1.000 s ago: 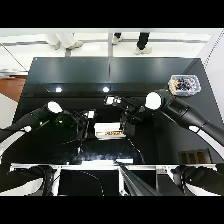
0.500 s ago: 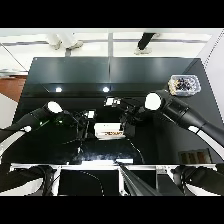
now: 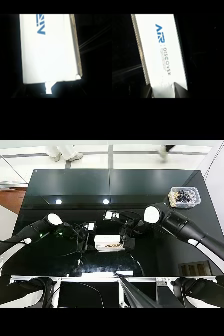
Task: Fold the box and place the chain.
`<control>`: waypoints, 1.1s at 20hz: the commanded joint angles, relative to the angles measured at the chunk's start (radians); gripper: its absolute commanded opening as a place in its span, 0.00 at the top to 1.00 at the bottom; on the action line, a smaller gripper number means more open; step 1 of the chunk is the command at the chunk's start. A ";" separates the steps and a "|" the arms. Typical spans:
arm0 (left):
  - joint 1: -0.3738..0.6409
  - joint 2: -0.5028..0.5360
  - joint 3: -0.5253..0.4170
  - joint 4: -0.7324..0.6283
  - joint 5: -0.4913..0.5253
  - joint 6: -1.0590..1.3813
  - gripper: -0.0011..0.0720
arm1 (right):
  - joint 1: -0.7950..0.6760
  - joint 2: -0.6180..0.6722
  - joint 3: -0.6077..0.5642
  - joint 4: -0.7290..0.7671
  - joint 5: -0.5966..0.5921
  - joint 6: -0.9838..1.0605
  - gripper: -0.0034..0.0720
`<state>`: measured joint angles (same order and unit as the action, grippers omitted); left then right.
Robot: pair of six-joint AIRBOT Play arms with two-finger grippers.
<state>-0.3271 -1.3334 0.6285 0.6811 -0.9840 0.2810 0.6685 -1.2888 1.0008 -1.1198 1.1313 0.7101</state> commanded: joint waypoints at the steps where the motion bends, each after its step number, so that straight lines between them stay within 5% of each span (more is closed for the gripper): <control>1: -0.001 -0.001 -0.001 -0.001 0.005 -0.003 0.29 | 0.000 -0.001 0.000 -0.001 0.002 0.001 0.54; 22: -0.001 -0.001 -0.001 -0.001 0.006 -0.004 0.29 | 0.000 -0.001 0.000 -0.015 0.013 0.001 0.46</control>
